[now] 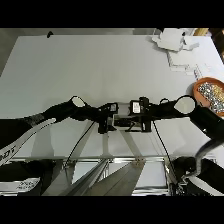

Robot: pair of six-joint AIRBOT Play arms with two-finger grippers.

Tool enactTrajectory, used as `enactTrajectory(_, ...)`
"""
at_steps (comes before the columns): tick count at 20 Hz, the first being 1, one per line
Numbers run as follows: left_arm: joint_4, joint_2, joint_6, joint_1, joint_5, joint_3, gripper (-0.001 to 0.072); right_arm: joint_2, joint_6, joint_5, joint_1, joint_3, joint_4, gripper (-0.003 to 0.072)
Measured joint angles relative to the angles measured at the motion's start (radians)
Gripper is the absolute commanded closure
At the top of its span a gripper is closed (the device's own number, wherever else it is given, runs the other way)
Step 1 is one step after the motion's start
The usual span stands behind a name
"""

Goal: Fold the box and place the chain.

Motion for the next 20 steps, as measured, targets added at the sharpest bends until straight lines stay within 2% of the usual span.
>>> enactTrajectory(5,0.0,0.0,0.0,0.0,0.0,0.0,0.0337,0.07,0.219,0.097,0.0,0.0,-0.061,0.0554)
enactTrajectory(6,0.0,0.0,0.0,0.0,0.0,0.0,0.0337,0.077,0.281,0.106,0.0,0.0,-0.081,0.0524)
enactTrajectory(7,0.0,0.0,0.0,0.0,0.0,0.0,0.0337,0.082,0.347,0.113,0.0,0.0,-0.105,0.0462)
enactTrajectory(9,0.0,0.0,0.0,0.0,0.0,0.0,0.0337,0.087,0.469,0.117,0.0,0.0,-0.152,0.0442)
enactTrajectory(14,0.0,0.0,0.0,0.0,0.0,0.0,0.0337,0.091,0.692,0.064,0.016,0.0,-0.199,0.0442)
enactTrajectory(20,0.0,0.0,0.0,0.0,0.0,0.0,0.0337,0.045,0.854,-0.015,0.086,0.0,-0.222,0.0442)
